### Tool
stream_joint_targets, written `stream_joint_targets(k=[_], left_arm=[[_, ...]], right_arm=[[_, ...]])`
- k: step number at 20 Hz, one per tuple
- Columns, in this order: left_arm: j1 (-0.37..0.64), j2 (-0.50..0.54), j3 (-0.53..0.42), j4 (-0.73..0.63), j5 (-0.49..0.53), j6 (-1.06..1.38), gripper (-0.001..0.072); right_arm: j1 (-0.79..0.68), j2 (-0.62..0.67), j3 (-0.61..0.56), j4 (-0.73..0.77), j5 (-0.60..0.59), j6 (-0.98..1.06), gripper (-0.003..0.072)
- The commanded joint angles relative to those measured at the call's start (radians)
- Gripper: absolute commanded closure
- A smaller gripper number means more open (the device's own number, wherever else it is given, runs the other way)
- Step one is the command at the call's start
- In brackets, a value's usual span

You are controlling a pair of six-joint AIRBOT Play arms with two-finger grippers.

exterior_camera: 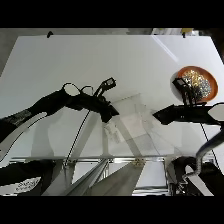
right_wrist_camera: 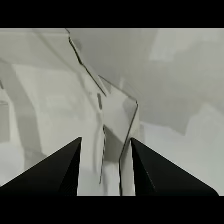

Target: Fold the box and place the chain.

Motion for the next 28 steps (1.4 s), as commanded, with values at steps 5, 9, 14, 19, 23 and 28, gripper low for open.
stream_joint_targets(k=[5, 9, 14, 19, 23, 28], left_arm=[[-0.014, 0.018, 0.000, 0.115, -0.004, 0.213, 0.0710], [-0.014, 0.013, 0.000, 0.190, 0.045, 0.220, 0.0710], [-0.014, -0.027, 0.000, 0.189, 0.063, 0.287, 0.0709], [-0.014, -0.053, 0.000, 0.188, 0.085, 0.291, 0.0708], [-0.014, -0.054, 0.000, 0.189, 0.085, 0.291, 0.0707], [-0.014, -0.053, 0.000, 0.192, 0.084, 0.290, 0.0701]], right_arm=[[0.001, 0.002, 0.151, 0.002, 0.073, -0.001, 0.0331], [0.001, 0.002, 0.151, -0.055, 0.091, 0.000, 0.0335], [0.001, 0.002, 0.151, -0.082, 0.086, -0.001, 0.0340], [0.001, 0.002, 0.151, -0.083, 0.082, -0.001, 0.0340], [0.001, 0.002, 0.151, -0.085, 0.082, -0.001, 0.0340], [0.001, 0.002, 0.151, -0.090, 0.083, -0.005, 0.0340]])
